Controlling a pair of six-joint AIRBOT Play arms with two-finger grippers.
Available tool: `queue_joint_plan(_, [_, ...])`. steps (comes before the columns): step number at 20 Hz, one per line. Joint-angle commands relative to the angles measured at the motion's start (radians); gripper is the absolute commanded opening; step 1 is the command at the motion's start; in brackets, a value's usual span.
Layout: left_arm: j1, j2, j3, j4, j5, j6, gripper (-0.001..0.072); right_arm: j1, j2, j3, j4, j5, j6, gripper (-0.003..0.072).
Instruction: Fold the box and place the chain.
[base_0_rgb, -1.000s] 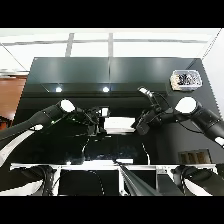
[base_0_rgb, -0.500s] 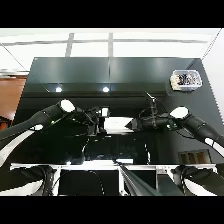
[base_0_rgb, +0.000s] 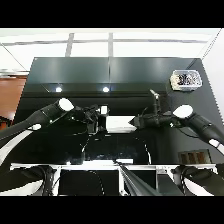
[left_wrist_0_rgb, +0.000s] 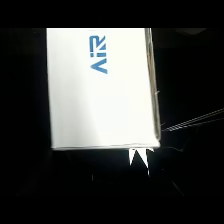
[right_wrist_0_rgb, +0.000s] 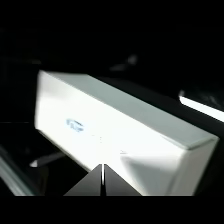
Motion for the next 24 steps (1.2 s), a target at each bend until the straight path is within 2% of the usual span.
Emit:
queue_joint_plan(1, [0.029,0.060,0.008,0.016,-0.004,-0.054,0.0704,-0.085,0.116,0.064,-0.058,0.165,0.006,0.0018])
queue_joint_plan(4, [0.054,0.135,0.008,0.004,-0.067,-0.100,0.0702,-0.250,0.230,0.076,-0.142,0.256,0.011,0.0018])
queue_joint_plan(6, [0.031,0.146,0.016,-0.068,-0.077,-0.106,0.0701,-0.358,0.263,0.076,-0.213,0.281,0.044,0.0018])
queue_joint_plan(9, [-0.069,0.106,0.075,-0.119,0.028,-0.183,0.0701,-0.451,0.263,0.075,-0.239,0.277,0.047,0.0018])
queue_joint_plan(11, [-0.130,0.042,0.146,-0.119,0.065,-0.225,0.0701,-0.478,0.263,0.075,-0.270,0.280,0.047,0.0018])
queue_joint_plan(14, [-0.183,-0.084,0.261,-0.076,0.042,-0.323,0.0702,-0.484,0.263,0.075,-0.291,0.278,0.047,0.0018])
queue_joint_plan(16, [-0.187,-0.139,0.303,-0.066,0.022,-0.362,0.0702,-0.484,0.263,0.075,-0.300,0.278,0.047,0.0018])
queue_joint_plan(20, [-0.189,-0.159,0.312,-0.013,-0.049,-0.382,0.0702,-0.484,0.263,0.075,-0.328,0.276,0.047,0.0018])
queue_joint_plan(24, [-0.190,-0.159,0.312,0.067,-0.057,-0.486,0.0702,-0.484,0.263,0.075,-0.328,0.259,0.047,0.0018])
